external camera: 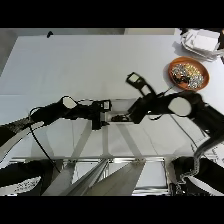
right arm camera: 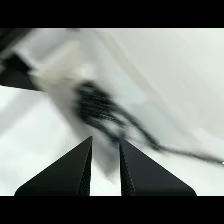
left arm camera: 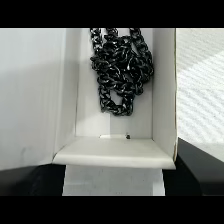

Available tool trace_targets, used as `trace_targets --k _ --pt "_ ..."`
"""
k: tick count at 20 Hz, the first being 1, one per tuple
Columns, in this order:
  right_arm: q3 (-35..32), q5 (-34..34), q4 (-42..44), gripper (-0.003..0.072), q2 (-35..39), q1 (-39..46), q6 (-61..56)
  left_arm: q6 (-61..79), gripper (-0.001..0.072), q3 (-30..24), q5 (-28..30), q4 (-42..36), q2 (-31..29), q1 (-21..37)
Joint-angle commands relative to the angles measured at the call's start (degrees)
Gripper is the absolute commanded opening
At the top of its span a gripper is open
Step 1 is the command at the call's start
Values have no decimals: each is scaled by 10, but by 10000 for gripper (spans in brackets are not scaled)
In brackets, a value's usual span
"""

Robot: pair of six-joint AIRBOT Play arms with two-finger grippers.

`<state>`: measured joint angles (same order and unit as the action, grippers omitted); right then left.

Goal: Fold the box and place the chain.

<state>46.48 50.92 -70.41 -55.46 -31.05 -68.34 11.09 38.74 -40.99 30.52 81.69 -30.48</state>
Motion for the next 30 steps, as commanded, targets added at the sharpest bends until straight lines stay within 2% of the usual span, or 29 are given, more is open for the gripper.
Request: trace_targets --k 1,3,4,5,6,9,12,14,21,26,27,28,30 --pt "0 37 -85 199 84 102 -54 0 132 0 0 0 0 0" --pt "-1 30 -84 212 91 185 -76 0 132 0 0 0 0 0" --pt "-5 14 -83 315 88 221 -93 0 132 0 0 0 0 0" --pt "-17 -14 -82 469 83 252 -102 0 132 0 0 0 0 0" --pt "-30 -40 -82 536 76 275 -105 0 132 0 0 0 0 0" --pt "-64 -136 -82 537 21 311 -138 0 132 0 0 0 0 0" --pt "-65 -253 -82 535 -39 329 -198 0 132 0 0 0 0 0" --pt "-65 -293 -82 521 -78 348 -224 0 132 0 0 0 0 0" --pt "-59 -310 -70 521 -181 394 -260 0 132 0 0 0 0 0" --pt "-2 -298 -40 518 -243 393 -259 0 132 0 0 0 0 0" --pt "5 -293 -32 493 -249 393 -258 0 132 0 0 0 0 0" --pt "6 -294 -26 413 -253 393 -257 0 132 0 0 0 0 0" --pt "6 -293 -26 405 -264 393 -257 0 132 0 0 0 0 0"
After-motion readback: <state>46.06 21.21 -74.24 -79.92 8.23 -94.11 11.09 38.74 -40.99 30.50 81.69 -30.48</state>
